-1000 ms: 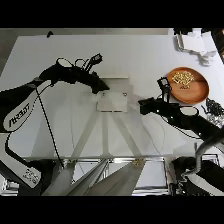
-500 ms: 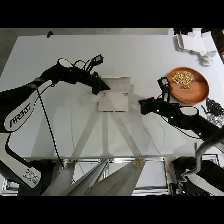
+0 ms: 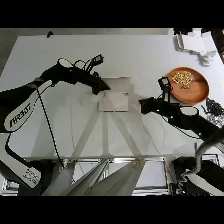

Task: Fold the box and place the chain.

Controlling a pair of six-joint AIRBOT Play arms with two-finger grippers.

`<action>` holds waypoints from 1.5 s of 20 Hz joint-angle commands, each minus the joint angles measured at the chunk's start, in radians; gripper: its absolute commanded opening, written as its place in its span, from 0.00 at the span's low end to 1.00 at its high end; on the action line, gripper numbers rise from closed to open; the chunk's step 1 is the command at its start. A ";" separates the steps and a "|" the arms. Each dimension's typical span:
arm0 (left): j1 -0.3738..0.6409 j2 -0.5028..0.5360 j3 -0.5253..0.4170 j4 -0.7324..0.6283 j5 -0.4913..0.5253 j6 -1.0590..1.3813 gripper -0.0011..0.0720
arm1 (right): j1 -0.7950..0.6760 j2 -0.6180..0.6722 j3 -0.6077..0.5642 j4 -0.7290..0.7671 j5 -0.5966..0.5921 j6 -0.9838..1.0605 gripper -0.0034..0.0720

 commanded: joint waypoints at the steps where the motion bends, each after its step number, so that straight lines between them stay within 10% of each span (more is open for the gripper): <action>1: 0.000 -0.001 0.000 0.003 0.002 0.000 0.03 | 0.001 0.000 0.000 0.015 -0.016 -0.002 0.06; 4: 0.000 0.000 0.000 0.002 0.000 0.000 0.03 | 0.001 0.000 0.000 0.015 0.024 -0.002 0.08; 5: 0.000 0.003 0.000 0.001 0.001 0.000 0.03 | 0.001 0.000 0.000 0.018 0.031 -0.002 0.24; 7: 0.003 0.030 0.000 0.004 0.001 0.003 0.02 | 0.000 0.002 0.008 0.019 0.050 -0.002 0.89; 8: 0.007 0.053 0.000 0.005 0.000 0.007 0.02 | 0.000 0.005 0.016 0.019 0.064 -0.002 0.94; 12: 0.033 0.224 0.000 0.060 -0.176 0.007 0.02 | 0.000 0.099 0.026 0.018 0.072 0.002 0.94; 16: -0.002 0.422 -0.046 0.550 -0.217 -0.229 0.01 | 0.000 0.271 0.026 0.005 -0.014 0.001 0.94; 22: -0.026 0.484 -0.348 0.061 -0.084 0.052 0.02 | 0.000 0.453 0.026 -0.061 -0.241 0.001 0.93; 30: -0.140 0.312 -0.420 0.074 0.220 0.168 0.02 | 0.000 0.457 0.026 -0.062 -0.265 0.001 0.93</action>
